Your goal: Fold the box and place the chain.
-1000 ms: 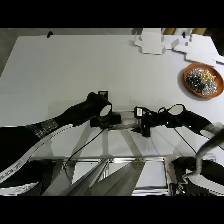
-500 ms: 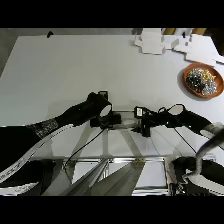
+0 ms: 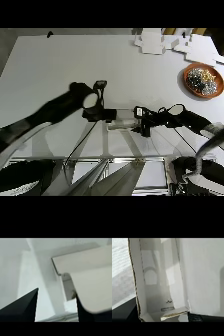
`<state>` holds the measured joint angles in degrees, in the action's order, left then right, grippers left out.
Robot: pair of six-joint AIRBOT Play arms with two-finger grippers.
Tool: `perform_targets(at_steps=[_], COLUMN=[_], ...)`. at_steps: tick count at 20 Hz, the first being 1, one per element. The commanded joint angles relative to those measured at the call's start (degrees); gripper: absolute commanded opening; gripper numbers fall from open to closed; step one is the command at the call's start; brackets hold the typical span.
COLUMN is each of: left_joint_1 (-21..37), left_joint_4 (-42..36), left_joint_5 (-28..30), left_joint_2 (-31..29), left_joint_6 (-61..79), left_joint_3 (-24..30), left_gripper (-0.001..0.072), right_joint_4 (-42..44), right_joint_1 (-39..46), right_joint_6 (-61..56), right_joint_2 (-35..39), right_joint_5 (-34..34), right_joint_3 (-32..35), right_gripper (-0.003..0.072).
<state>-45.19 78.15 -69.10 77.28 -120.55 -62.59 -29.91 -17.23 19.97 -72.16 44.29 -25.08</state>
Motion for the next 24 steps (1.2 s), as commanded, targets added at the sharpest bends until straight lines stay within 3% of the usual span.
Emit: perform_targets(at_steps=[1,4,8,11,16,18,24], left_joint_1=[4.22,7.19,14.19,17.14,17.51,17.25,17.33], left_joint_4=[0.13,-3.67,-18.45,-25.20,-35.12,-37.94,-59.28], left_joint_5=[-4.79,-3.26,8.37,11.50,23.06,23.37,24.11], left_joint_2=[-7.50,-16.24,-24.15,-20.61,-6.69,-3.30,-1.03], left_joint_6=[24.65,58.53,99.01,112.39,118.55,127.29,154.51], left_joint_3=[0.83,6.56,21.64,26.38,26.58,26.62,30.82], left_gripper=[0.0512,0.0597,0.0632,0.0630,0.0633,0.0633,0.0696], right_joint_4=[-0.04,-0.04,-0.04,-0.04,-0.04,-0.04,-0.04], right_joint_1=[-0.02,-0.02,-0.02,-0.02,-0.02,-0.02,-0.02], right_joint_6=[0.02,0.02,0.02,0.02,0.02,0.02,0.02], right_joint_2=[0.02,0.02,0.02,0.02,0.02,0.02,0.02], right_joint_5=[0.02,0.04,0.04,0.02,0.04,0.04,0.04], right_joint_3=[0.02,0.02,0.02,0.02,0.02,0.02,0.02], right_gripper=[0.0334,0.0334,0.0334,0.0334,0.0334,0.0334,0.0334])
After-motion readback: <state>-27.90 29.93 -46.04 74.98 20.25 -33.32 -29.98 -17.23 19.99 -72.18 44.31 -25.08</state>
